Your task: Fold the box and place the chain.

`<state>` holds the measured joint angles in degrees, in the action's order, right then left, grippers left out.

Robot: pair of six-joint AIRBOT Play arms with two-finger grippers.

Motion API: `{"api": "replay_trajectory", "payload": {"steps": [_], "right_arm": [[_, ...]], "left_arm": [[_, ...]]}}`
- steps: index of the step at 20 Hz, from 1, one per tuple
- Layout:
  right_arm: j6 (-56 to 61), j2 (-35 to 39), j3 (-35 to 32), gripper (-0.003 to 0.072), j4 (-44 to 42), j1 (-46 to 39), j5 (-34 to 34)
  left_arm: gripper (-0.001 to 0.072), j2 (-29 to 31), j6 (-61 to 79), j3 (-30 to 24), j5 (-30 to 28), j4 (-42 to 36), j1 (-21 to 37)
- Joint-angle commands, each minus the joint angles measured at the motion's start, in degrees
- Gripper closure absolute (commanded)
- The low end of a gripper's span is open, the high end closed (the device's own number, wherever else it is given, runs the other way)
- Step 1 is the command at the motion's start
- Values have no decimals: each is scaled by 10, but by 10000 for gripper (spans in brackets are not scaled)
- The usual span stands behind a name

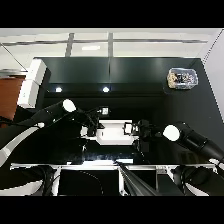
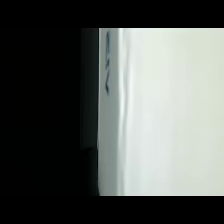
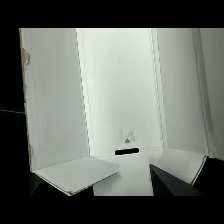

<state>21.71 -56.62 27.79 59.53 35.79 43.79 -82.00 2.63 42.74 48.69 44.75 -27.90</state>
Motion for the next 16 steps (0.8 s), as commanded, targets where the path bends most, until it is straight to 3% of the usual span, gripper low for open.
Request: {"api": "replay_trajectory", "payload": {"steps": [1,3,5,16], "right_arm": [[7,1,0,-24,13,0,26],[-25,1,0,-24,3,0,74],[-25,1,0,-23,-5,0,80],[-19,0,0,-23,-15,77,-17]], "left_arm": [[679,0,2,1,0,0,0],[679,0,2,1,-1,0,0],[680,0,2,1,-1,0,0],[679,0,2,1,-1,0,0]]}}
